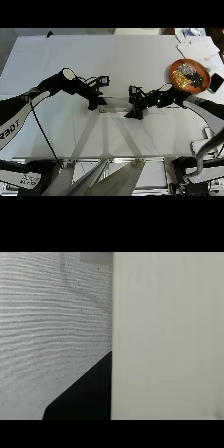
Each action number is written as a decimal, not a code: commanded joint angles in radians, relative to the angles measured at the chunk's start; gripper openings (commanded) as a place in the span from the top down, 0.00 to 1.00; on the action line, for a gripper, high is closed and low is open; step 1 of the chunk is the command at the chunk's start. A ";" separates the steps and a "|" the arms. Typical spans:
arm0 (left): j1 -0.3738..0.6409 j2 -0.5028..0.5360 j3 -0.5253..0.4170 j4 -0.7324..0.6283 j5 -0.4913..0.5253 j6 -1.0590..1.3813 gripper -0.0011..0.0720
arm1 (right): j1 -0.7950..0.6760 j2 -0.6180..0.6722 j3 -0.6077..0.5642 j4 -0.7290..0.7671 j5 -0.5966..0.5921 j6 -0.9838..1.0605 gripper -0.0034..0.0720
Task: Fold the box and place the chain.
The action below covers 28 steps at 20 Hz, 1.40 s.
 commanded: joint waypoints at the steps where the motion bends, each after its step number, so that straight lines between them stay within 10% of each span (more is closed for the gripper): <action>1: 0.000 0.000 0.000 0.000 0.000 0.000 0.97 | 0.001 0.000 0.001 0.000 0.000 0.000 0.35; 5: 0.000 0.000 0.000 -0.022 -0.014 0.000 0.96 | 0.001 0.000 0.001 0.000 0.000 0.000 0.35; 9: 0.002 0.008 0.000 -0.021 -0.014 0.000 0.58 | 0.001 0.000 0.001 0.000 0.001 0.000 0.35; 17: 0.024 0.115 0.000 0.058 -0.018 -0.010 0.56 | 0.001 0.000 0.001 0.000 0.001 0.000 0.35; 19: 0.043 0.168 0.000 0.107 -0.026 -0.061 0.03 | 0.001 0.000 0.001 0.000 0.002 0.000 0.35; 28: 0.108 0.404 -0.003 0.094 -0.318 -0.471 0.05 | 0.001 0.000 0.001 0.000 0.002 0.000 0.35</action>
